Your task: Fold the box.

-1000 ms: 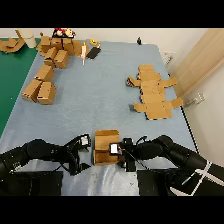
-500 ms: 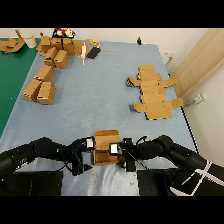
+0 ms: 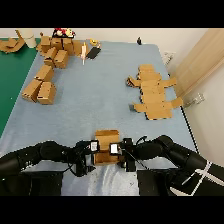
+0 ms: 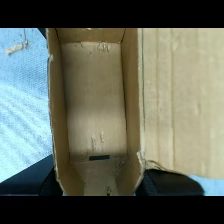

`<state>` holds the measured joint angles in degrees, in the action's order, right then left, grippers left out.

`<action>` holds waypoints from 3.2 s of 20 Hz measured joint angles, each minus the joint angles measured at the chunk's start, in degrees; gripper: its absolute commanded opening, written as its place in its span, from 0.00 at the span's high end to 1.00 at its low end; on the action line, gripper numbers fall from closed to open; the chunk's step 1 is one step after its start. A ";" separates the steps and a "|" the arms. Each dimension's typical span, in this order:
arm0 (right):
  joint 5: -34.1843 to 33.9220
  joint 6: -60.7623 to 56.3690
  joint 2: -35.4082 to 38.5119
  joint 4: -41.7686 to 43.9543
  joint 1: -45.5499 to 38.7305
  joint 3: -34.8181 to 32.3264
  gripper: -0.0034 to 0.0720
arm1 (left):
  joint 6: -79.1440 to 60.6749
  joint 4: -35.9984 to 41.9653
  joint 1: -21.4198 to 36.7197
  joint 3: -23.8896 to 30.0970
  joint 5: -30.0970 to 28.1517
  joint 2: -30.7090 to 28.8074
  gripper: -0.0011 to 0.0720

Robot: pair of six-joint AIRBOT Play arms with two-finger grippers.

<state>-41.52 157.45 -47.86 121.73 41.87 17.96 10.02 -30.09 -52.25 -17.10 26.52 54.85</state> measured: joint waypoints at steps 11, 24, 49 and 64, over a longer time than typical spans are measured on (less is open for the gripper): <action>0.11 -0.09 0.00 0.00 -0.02 0.02 0.29 | 0.00 3.65 -0.33 -0.52 -3.50 0.83 0.02; -0.13 0.07 0.00 0.00 0.00 0.02 0.29 | -2.19 4.44 -0.68 -1.44 -2.08 0.87 0.02; -0.07 0.00 0.00 -0.04 0.02 0.02 0.29 | -3.19 4.63 -2.78 -2.54 -3.39 3.91 0.37; -17.35 -17.25 9.09 -12.11 -1.31 6.38 0.01 | -3.13 4.68 -2.78 -2.54 -3.48 3.91 0.37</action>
<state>-58.87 140.20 -38.76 109.62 40.56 24.34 6.90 -25.41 -55.02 -19.64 23.05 58.76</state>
